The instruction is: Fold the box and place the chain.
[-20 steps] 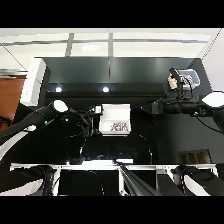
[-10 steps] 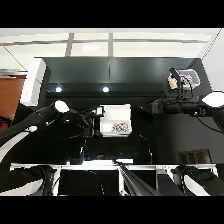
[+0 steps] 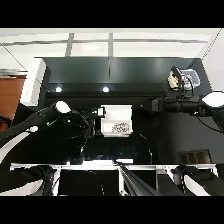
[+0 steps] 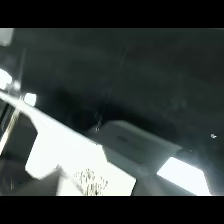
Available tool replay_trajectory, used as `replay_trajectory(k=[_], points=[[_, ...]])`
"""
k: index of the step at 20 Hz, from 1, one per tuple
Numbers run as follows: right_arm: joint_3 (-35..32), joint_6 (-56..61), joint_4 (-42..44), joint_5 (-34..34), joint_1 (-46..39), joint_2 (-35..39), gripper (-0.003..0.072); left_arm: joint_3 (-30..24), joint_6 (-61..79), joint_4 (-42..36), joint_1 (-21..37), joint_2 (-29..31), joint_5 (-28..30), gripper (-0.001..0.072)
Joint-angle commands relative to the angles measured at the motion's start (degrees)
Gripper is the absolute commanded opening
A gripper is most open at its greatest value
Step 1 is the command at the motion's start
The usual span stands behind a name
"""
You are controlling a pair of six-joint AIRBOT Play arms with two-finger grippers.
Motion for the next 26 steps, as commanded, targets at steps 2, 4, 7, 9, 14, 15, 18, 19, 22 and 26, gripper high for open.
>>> replay_trajectory(k=[2,4,7,9,14,15,18,19,22,26], points=[[2.3,2.9,0.0,-6.2,1.9,-2.3,0.0692,0.0,-0.3,0.1,0.0,0.0,0.1,0.021],[6.0,2.9,0.0,-9.2,4.0,-6.7,0.0691,0.0,-0.3,0.1,0.0,0.0,-0.1,0.021],[9.5,2.4,0.0,-12.1,6.9,-14.6,0.069,0.0,-0.3,0.1,0.1,0.0,-0.1,0.021],[9.5,-2.7,-1.3,-9.6,8.5,-18.0,0.0689,0.0,-0.3,0.0,-0.1,0.0,-0.2,0.021],[11.8,-19.2,-5.0,9.0,8.2,-17.4,0.0689,0.0,-0.3,-0.1,0.0,0.0,-0.2,0.021],[12.4,-23.4,-5.1,13.2,8.0,-16.8,0.0689,0.0,-0.3,-0.1,0.0,0.0,-0.2,0.021],[12.9,-33.6,-5.2,18.1,8.8,-14.1,0.0689,0.0,-0.3,-0.1,-0.1,0.0,-0.3,0.021],[12.9,-34.9,-5.1,17.2,9.3,-13.9,0.0689,0.0,-0.5,-0.1,-0.1,0.0,-0.3,0.021],[12.6,-38.5,-6.9,14.4,12.1,-14.6,0.0689,0.0,-0.5,-0.1,-0.1,0.0,-0.3,0.021],[12.6,-40.3,-11.0,11.6,16.0,-14.7,0.0689,0.0,-0.5,-0.2,-0.1,0.0,-0.5,0.021]])
